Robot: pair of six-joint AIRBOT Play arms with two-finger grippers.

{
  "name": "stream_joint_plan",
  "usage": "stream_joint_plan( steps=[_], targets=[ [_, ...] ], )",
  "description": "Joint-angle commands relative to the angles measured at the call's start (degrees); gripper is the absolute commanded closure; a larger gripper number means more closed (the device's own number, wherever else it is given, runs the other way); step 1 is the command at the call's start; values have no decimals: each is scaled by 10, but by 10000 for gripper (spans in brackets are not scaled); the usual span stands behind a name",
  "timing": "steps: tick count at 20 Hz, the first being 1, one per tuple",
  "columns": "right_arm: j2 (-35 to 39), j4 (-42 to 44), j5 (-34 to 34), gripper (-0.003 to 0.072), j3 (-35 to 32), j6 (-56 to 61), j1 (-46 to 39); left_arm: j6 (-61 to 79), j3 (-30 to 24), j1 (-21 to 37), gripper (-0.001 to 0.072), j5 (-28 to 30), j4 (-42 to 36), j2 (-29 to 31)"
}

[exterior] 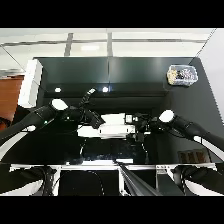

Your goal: Fold the box and place the chain.

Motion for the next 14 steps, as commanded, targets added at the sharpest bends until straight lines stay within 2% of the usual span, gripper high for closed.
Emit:
stream_joint_plan(
  steps=[1,3,5,8,10,11,12,13,14],
  targets=[
    [0,1,-2,243,0,1,0,-27,32,14,683,-2,61,28],
    [0,1,-2,243,0,1,0,-47,40,40,683,0,77,85],
    [0,1,-2,243,0,1,0,-47,25,70,682,-16,85,141],
    [0,1,-3,243,0,1,0,-6,-45,95,679,-50,84,204],
    [0,1,-3,243,0,1,0,117,-87,93,677,-114,85,216],
    [0,1,-3,243,0,1,0,177,-101,89,529,-131,89,215],
    [0,1,-3,243,0,1,0,239,-113,83,146,-121,91,215],
    [0,1,-3,243,0,1,0,289,-121,76,-4,-94,96,215],
    [0,1,-3,243,0,1,0,323,-124,65,-4,-62,114,214]
  ],
)
